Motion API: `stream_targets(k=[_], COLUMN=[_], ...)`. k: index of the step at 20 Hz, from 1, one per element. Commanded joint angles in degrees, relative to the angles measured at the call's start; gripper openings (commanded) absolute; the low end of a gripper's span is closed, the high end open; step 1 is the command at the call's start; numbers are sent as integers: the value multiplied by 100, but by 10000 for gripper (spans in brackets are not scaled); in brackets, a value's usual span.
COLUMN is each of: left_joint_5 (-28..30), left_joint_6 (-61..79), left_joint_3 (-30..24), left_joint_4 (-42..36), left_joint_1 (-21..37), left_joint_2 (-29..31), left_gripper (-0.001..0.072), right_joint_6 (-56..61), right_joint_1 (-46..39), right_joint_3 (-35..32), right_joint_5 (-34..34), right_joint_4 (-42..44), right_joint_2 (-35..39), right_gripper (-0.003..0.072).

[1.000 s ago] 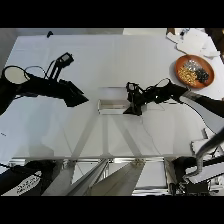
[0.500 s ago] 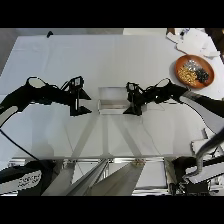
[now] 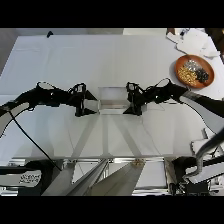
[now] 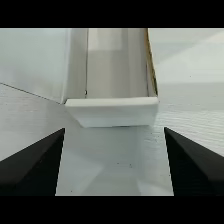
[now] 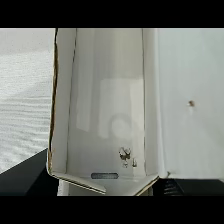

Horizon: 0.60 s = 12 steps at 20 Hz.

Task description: Fold the box and place the chain.

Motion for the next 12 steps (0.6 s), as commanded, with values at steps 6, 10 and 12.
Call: stream_targets(k=[6, 10, 12], left_joint_5=[-645, -675, -691], left_joint_6=[-293, -428, -433], left_joint_3=[782, 872, 872], left_joint_4=[337, 396, 678], left_joint_1=[-48, -96, -160], left_joint_2=[-334, -378, -378], left_gripper=[697, 697, 697], right_joint_6=[0, 0, 0], right_joint_1=[2, 2, 2], right_joint_3=[2, 2, 2], right_joint_5=[2, 2, 2], right_joint_4=[2, 2, 2], right_joint_2=[-2, -2, -2], right_gripper=[457, 457, 457])
